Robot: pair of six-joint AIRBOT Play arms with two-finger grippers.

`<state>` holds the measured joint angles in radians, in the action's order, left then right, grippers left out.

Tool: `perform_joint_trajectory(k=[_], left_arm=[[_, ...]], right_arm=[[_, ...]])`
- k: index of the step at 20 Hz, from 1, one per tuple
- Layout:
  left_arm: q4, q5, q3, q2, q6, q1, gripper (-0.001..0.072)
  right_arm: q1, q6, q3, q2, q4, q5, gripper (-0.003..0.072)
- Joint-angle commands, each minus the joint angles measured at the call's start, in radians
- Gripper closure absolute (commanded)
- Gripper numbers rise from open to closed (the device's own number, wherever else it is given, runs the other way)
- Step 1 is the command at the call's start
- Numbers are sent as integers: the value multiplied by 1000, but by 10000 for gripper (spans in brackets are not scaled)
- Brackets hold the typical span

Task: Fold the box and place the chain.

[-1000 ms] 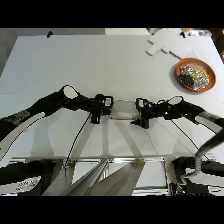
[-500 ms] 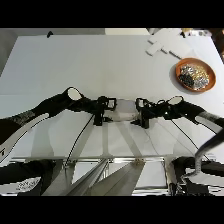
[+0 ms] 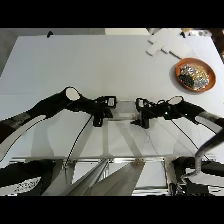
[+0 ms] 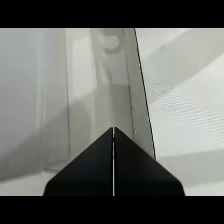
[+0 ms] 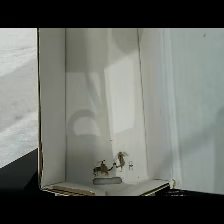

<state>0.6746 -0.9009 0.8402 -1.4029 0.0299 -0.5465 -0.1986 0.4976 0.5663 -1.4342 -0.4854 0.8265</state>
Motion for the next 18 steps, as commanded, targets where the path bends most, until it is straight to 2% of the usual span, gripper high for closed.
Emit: perform_joint_trajectory(k=[1, 5, 8, 12, 14, 18], left_arm=[[137, -58, 1, 101, -365, 23, 706], [412, -122, 1, 196, -904, 100, 707], [568, -198, -1, 201, -1216, 206, 707], [570, -175, -46, 200, -1314, 344, 708], [550, -174, -59, 183, -1314, 380, 707], [381, -172, -65, 68, -1270, 358, 707]], right_arm=[[0, 0, 0, 0, 0, 0, 160], [0, 0, 0, 0, 0, 0, 160], [0, 0, 0, 0, 0, 0, 160], [0, 0, 0, 0, 0, 0, 160], [0, 0, 0, 0, 0, 0, 160], [0, 0, 0, 0, 0, 0, 160]])
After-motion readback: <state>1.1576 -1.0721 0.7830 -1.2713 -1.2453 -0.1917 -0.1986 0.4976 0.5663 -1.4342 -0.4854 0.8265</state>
